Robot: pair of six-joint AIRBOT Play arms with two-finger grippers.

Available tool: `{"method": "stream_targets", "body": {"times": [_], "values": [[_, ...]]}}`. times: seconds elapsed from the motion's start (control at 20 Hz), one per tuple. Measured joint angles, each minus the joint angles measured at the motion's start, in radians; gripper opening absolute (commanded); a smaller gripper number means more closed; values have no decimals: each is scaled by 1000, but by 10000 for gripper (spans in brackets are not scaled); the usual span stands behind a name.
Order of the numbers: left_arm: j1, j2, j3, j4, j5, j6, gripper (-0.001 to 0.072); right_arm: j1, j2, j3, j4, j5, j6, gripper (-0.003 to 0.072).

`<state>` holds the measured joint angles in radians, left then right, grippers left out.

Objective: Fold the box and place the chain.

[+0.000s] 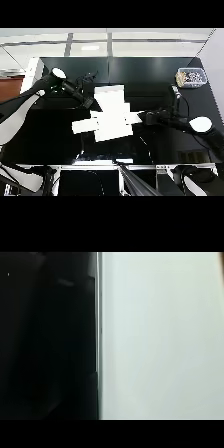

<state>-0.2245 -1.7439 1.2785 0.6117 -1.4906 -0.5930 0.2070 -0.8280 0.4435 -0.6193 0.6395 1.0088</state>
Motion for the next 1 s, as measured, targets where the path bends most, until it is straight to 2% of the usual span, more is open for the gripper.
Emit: {"method": "stream_targets", "body": {"times": [0.1,0.2,0.4,0.6,0.85,1.0], "values": [[-8,33,0,5,-3,-5,21,-54,0,59,-102,159,13,711],[-29,101,-55,-2,29,19,22,-103,0,106,-190,293,18,711],[-101,256,-264,-50,247,196,23,-157,0,145,-279,431,25,710],[-195,310,-372,50,399,467,23,-172,0,156,-305,468,-60,711],[-244,324,-406,41,559,621,25,-161,-2,148,-296,407,-330,711],[-247,318,-412,27,592,649,24,-108,-6,125,-270,344,-502,710]]}}
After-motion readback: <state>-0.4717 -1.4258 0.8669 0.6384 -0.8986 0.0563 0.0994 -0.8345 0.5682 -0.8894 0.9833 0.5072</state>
